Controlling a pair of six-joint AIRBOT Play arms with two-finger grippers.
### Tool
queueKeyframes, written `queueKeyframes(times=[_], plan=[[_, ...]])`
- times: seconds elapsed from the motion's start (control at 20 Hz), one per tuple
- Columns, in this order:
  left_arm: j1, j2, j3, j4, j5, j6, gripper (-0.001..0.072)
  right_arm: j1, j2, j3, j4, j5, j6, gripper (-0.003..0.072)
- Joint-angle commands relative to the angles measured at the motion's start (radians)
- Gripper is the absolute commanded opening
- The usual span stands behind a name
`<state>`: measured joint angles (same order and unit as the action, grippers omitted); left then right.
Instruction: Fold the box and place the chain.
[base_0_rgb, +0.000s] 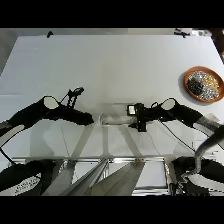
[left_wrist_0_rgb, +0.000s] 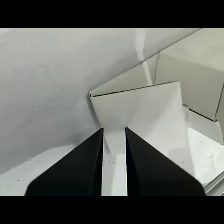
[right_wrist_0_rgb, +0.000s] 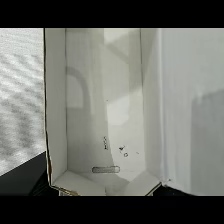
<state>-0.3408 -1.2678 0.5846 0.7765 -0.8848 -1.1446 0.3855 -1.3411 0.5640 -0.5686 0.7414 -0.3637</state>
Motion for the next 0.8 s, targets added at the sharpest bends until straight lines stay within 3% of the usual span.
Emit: queueKeyframes(times=[0.0, 0.15, 0.35, 0.45, 0.75], plan=[[0.000, 0.019, 0.000, 0.002, -0.004, 0.003, 0.0152, 0.000, 0.001, 0.000, 0.000, 0.000, 0.000, 0.0345], [0.003, 0.018, 0.000, 0.040, -0.024, -0.006, 0.0150, 0.000, 0.001, 0.000, 0.000, 0.000, 0.000, 0.0345], [0.024, 0.018, -0.001, 0.230, -0.024, -0.187, 0.0125, 0.000, 0.001, 0.000, 0.000, 0.000, 0.000, 0.0345], [0.021, 0.018, -0.001, 0.215, -0.012, -0.183, 0.0017, 0.000, 0.001, 0.000, 0.000, 0.000, 0.000, 0.0345], [0.008, 0.018, 0.000, 0.180, 0.020, -0.156, 0.0020, 0.000, 0.001, 0.000, 0.000, 0.000, 0.000, 0.0345]])
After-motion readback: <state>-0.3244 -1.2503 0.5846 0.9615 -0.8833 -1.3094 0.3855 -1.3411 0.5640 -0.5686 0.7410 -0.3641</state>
